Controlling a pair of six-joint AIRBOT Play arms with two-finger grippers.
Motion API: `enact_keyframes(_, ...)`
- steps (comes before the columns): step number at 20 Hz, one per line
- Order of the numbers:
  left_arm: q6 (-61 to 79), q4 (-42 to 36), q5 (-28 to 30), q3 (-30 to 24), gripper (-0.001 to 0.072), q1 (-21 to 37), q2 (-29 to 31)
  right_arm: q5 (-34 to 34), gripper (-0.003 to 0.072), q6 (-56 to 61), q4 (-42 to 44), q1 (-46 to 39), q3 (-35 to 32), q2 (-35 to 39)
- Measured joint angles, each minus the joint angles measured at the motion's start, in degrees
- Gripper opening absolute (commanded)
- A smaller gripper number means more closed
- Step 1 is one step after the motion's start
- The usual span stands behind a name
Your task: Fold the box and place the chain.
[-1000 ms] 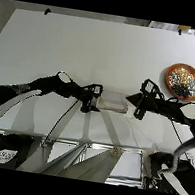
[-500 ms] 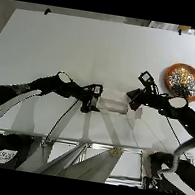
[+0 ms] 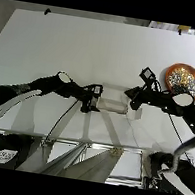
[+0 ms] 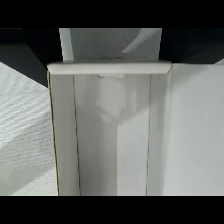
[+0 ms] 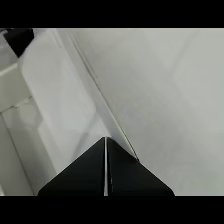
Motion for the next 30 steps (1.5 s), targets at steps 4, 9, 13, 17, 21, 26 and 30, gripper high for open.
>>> enact_keyframes(4, 0.0, -0.02, 0.0, 0.0, 0.033, 0.0, 0.0, 5.38, 0.0017, 0.09, -14.62, 0.02, 0.79, 7.19)
enact_keyframes(9, 0.02, -0.07, 0.0, 0.0, 0.033, 0.0, 0.0, 10.49, 0.0195, -3.45, -28.26, 0.07, 0.44, 8.63)
enact_keyframes(13, 0.02, -0.09, 0.0, 0.0, 0.033, 0.0, 0.0, 9.73, 0.0198, -13.11, -24.96, 0.11, -0.17, 3.82)
enact_keyframes(17, 0.02, -0.13, 0.0, 0.0, 0.033, 0.0, 0.0, 9.05, 0.0198, -18.58, -22.56, 0.11, -0.42, -0.79)
enact_keyframes(21, 0.0, -0.13, 0.0, 0.0, 0.033, 0.0, 0.0, 8.72, 0.0195, -20.85, -21.31, 0.11, -1.75, -2.82)
enact_keyframes(26, 0.0, -0.13, 0.0, 0.0, 0.033, 0.0, 0.0, 6.73, 0.0173, -24.44, -15.87, 0.11, -4.28, -3.45)
enact_keyframes(30, 0.0, -0.13, 0.0, 0.0, 0.033, 0.0, 0.0, 5.25, 0.0167, -25.44, -11.82, 0.09, -4.85, -3.96)
